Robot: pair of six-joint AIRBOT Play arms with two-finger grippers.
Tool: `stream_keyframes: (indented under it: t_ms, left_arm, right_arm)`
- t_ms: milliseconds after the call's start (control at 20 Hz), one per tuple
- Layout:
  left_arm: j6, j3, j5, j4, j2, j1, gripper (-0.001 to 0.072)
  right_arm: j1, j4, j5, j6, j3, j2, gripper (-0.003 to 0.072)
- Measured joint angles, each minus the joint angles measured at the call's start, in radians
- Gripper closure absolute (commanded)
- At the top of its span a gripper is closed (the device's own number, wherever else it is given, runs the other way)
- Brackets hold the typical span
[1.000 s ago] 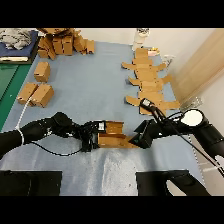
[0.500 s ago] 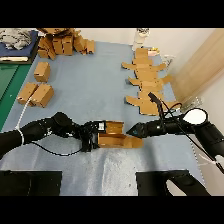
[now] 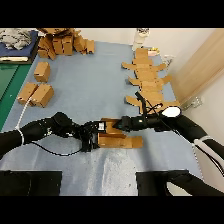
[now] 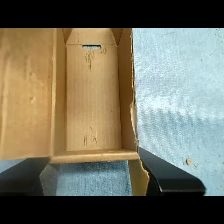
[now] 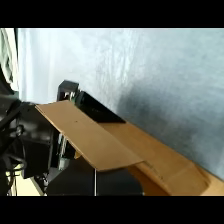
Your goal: Fold the box.
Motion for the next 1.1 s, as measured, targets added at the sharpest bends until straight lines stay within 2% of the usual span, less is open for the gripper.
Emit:
stream_keyframes:
  t_ms: [200, 550, 800, 1100]
  left_arm:
    - [0.0, 0.0, 0.0, 0.0, 0.0, 0.0, 0.0187]
    - [0.0, 0.0, 0.001, -0.002, 0.0, 0.0, 0.0187]
    - [0.0, 0.0, 0.005, -0.005, 0.0, 0.0, 0.0187]
    - [0.0, 0.0, 0.008, -0.006, 0.0, 0.0, 0.0187]
  right_arm:
    - [0.016, -0.003, -0.076, -0.037, 0.0, -0.043, 0.068]
    - [0.022, -0.108, -0.175, -0.073, -0.002, -0.119, 0.0681]
    - [0.023, -0.124, -0.203, -0.135, -0.008, -0.192, 0.0681]
    - [0.023, -0.122, -0.213, -0.174, -0.013, -0.209, 0.0681]
